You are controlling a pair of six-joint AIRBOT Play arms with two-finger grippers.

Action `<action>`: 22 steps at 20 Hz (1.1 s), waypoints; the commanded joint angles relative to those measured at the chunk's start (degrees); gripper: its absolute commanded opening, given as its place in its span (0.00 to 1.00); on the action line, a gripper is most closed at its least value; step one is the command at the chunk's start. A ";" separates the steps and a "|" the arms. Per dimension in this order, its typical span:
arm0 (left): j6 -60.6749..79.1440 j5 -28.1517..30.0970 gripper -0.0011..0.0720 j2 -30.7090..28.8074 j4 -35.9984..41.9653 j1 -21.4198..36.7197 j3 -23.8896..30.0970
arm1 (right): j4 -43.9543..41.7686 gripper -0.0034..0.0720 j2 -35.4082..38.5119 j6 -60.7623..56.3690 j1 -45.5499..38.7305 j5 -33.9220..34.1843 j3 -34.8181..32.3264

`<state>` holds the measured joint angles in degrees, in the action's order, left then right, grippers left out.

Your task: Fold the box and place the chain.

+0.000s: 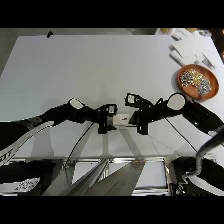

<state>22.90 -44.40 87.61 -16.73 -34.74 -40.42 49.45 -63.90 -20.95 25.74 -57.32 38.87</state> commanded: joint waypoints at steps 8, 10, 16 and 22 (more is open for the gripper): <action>-0.02 0.02 0.44 -0.04 0.00 0.02 0.00 | 0.20 0.07 -0.33 0.00 -0.02 2.25 -3.52; -0.02 0.02 0.44 -0.04 0.00 0.02 0.00 | 0.15 0.07 -1.77 -0.02 -0.02 2.27 -3.91; -0.02 0.00 0.44 -0.04 0.00 0.02 0.00 | -0.59 0.07 -2.32 0.00 -0.02 1.84 -3.96; -0.02 0.00 0.44 -0.04 -0.02 0.02 0.00 | -0.61 0.07 3.48 0.00 -0.04 3.41 -3.93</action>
<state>22.65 -44.40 87.61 -16.53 -34.76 -40.40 49.74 -62.85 -20.95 25.74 -55.40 34.83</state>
